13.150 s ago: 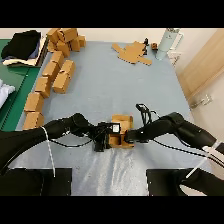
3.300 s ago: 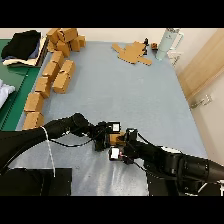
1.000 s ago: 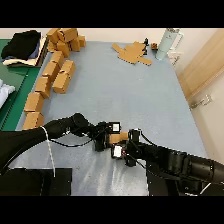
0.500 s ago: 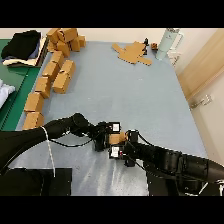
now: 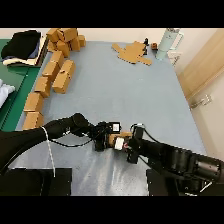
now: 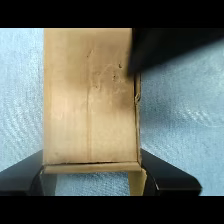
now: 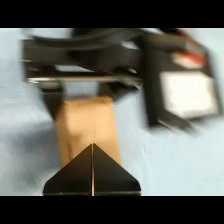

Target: Fold the box.

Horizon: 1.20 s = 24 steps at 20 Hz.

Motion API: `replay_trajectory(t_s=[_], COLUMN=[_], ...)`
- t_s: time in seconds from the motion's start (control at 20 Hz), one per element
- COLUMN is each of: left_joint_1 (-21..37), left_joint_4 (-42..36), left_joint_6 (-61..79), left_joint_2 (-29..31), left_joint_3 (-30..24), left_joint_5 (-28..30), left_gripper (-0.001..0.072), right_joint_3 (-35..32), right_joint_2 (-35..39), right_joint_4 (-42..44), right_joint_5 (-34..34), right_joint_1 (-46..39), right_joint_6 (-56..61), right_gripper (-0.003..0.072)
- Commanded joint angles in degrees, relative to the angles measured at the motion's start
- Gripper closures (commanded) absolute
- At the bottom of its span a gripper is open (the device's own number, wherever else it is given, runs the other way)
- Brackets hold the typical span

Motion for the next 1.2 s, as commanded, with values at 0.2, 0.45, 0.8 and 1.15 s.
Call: replay_trajectory(t_s=[0.2, 0.45, 0.8, 1.15], left_joint_1=[0.0, 0.0, 0.1, 2.8], left_joint_4=[0.0, 0.0, 0.5, 9.9], left_joint_6=[0.0, 0.0, 0.0, -20.3], left_joint_2=[0.0, 0.0, 1.2, 13.6], left_joint_3=[0.0, 0.0, 0.1, 0.0], left_joint_5=[0.0, 0.0, 0.0, 0.5], left_gripper=[0.0397, 0.0397, 0.0397, 0.0397], right_joint_3=[1.7, 1.7, 1.7, 1.7], right_joint_2=[8.5, 6.1, -0.6, -1.7], right_joint_4=[-1.9, -0.1, 11.8, 8.4], right_joint_5=[-12.6, -15.0, -12.9, -10.1], right_joint_1=[-7.3, -20.4, -30.8, -30.8], right_joint_6=[35.3, 55.2, 55.4, 55.4], right_gripper=[0.0674, 0.0674, 0.0674, 0.0674])
